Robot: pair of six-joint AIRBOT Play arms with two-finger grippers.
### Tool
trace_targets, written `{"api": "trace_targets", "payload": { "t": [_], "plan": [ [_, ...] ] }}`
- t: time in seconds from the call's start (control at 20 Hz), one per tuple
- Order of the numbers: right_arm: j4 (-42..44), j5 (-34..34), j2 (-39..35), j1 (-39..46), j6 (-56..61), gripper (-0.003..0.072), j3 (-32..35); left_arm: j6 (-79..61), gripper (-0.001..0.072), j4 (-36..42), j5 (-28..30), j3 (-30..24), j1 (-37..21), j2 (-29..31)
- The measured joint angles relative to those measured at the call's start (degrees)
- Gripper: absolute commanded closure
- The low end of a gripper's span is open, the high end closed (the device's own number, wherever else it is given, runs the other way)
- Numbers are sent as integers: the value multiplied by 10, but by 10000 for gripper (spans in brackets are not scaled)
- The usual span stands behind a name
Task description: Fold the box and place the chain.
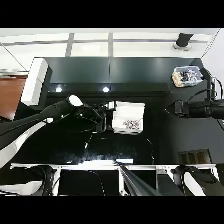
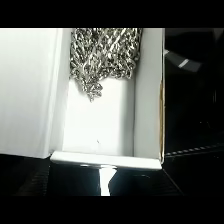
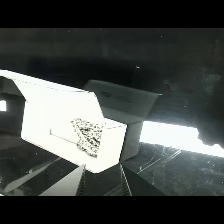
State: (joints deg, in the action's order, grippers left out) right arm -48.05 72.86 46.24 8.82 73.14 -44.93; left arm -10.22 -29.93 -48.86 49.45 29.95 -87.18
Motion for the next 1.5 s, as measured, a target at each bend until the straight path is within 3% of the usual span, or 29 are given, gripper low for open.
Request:
{"api": "trace_targets", "payload": {
  "t": [0.1,0.2,0.25,0.4,0.45,0.5,0.55,0.9,1.05,1.5],
  "plan": [
    [0,0,0,0,0,413,0,0,36,2,0,2,1,-2],
    [0,0,0,0,0,414,0,0,292,2,1,3,4,-3],
    [0,-3,0,-2,0,413,0,0,316,2,2,4,5,-3],
    [0,-34,2,-21,6,411,0,0,316,2,3,4,7,-3],
    [0,-54,6,-31,12,347,0,0,316,2,3,4,7,-3],
    [1,-78,14,-43,18,67,-1,0,316,2,3,4,7,-3],
    [1,-101,25,-55,20,13,-1,0,316,2,3,4,8,-3],
    [10,-238,173,-160,-33,15,-35,0,315,2,3,4,8,-3],
    [10,-255,213,-184,-94,15,-47,0,315,2,3,4,8,-3],
    [1,-83,229,-203,-396,15,-78,0,315,2,4,4,8,-3]
  ]
}}
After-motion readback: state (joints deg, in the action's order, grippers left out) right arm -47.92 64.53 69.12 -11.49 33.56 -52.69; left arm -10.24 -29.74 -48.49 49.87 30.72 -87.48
